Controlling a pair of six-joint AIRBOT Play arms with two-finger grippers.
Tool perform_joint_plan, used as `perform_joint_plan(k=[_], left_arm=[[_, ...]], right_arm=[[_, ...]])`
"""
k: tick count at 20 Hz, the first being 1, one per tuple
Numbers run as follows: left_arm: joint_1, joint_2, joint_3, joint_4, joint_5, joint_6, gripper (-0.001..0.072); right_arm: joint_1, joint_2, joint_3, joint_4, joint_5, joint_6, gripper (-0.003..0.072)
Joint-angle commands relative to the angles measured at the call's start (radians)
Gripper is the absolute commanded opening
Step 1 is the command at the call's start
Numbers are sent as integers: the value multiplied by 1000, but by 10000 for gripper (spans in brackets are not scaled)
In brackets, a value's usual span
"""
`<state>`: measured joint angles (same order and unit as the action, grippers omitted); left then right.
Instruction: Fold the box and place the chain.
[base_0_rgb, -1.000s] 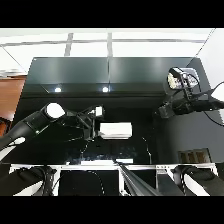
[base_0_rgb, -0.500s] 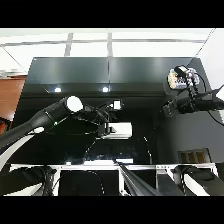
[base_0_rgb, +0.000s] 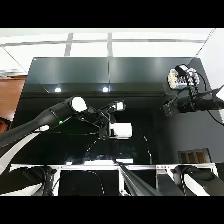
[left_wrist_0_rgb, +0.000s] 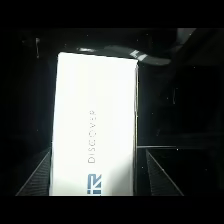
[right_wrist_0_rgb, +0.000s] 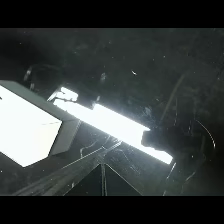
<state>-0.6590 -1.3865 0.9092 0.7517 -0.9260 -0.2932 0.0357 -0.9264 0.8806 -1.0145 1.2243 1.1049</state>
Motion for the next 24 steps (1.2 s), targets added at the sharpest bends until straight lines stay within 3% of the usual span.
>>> perform_joint_plan(k=[1,12,19,22,23,24], left_arm=[[-1,-6,1,0,-22,-4,714],[-19,-6,1,26,-14,-4,715],[-130,-30,0,254,204,-295,716],[-146,-40,0,338,214,-347,712],[-146,-38,4,341,205,-389,654],[-143,-32,19,359,179,-444,456]], right_arm=[[0,0,1,0,-2,1,18],[0,0,1,0,-2,2,18],[0,0,1,0,-19,2,18],[0,0,1,0,-24,2,18],[0,0,1,0,-24,4,18],[0,0,1,0,-24,16,18]])
